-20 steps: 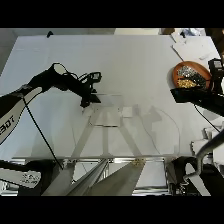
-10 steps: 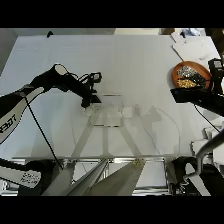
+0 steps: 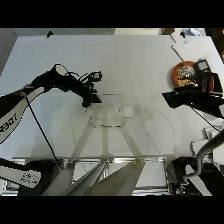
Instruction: Fold the box and place the chain.
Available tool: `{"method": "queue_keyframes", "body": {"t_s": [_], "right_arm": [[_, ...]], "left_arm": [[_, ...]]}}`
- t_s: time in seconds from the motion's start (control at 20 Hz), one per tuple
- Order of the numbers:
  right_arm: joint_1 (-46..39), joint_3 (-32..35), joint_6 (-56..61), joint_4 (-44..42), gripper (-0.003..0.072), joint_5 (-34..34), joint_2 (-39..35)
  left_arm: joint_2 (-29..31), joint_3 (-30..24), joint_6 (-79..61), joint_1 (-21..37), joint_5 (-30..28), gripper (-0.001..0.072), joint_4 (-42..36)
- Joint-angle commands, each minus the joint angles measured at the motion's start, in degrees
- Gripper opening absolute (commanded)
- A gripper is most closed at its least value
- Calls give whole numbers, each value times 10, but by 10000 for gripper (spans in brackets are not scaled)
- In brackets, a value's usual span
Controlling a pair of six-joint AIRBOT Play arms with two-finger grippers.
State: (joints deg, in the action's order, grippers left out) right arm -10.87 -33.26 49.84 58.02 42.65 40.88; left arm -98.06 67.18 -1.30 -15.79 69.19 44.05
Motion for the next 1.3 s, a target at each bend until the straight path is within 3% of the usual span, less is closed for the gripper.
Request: {"method": "queue_keyframes", "body": {"t_s": [0.0,0.2,0.5,0.8,1.0,1.25], "right_arm": [[39,0,-57,1,594,-2,0],[44,0,-61,0,594,8,0],[44,0,-135,0,595,74,0],[44,0,-236,-40,595,75,16],[47,0,-236,-59,594,76,46],[104,0,-280,-60,596,67,85]], "left_arm": [[13,0,0,1,-16,5,6],[40,0,0,1,-61,5,5],[38,0,0,0,-63,6,5],[27,0,0,0,-68,8,6],[17,0,0,0,-68,8,6],[16,0,1,0,-68,13,5]]}}
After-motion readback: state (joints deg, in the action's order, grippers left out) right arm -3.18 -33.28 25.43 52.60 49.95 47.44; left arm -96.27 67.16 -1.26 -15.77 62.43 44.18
